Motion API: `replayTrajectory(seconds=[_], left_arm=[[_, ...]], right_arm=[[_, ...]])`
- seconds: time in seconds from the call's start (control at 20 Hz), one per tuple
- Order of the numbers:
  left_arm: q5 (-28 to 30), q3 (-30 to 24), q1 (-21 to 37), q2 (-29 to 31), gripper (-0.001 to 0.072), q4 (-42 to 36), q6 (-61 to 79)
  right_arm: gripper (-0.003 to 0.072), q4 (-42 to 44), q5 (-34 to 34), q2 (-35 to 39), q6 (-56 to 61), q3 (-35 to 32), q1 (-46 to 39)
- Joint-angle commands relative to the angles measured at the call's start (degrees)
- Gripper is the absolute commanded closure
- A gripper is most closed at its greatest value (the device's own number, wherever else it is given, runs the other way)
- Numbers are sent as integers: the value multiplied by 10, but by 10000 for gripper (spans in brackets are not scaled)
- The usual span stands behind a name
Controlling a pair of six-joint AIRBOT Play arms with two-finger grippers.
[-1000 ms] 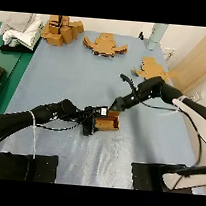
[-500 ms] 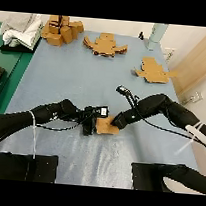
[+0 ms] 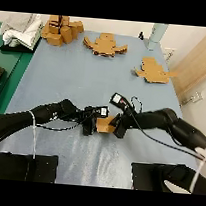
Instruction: Fold the box.
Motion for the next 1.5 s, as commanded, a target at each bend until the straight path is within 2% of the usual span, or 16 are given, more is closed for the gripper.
replayTrajectory(seconds=[0.0,0.1,0.3,0.35,0.4,0.45,0.5,0.6,0.7,1.1,1.45], left_arm=[[0,0,0,0,239,0,0],[0,0,0,0,239,0,0],[0,0,0,0,239,0,0],[0,0,0,0,239,0,0],[0,0,0,0,239,0,0],[0,0,0,0,239,0,0],[0,0,0,0,239,0,0],[0,0,0,0,239,0,0],[0,0,0,0,239,0,0],[0,0,0,0,239,0,0],[0,0,0,0,239,0,0]], right_arm=[[683,-111,121,69,-1,-65,67],[681,-166,138,79,-1,-94,82],[681,-193,159,75,-1,-90,82],[662,-193,160,75,-1,-86,82],[553,-193,162,75,-1,-85,82],[393,-192,163,75,-1,-85,82],[313,-192,162,75,-1,-85,82],[298,-183,162,75,-19,-85,84],[109,-173,162,75,-56,-85,95],[98,-171,189,23,-107,-85,105],[105,-172,215,13,-147,-82,119]])
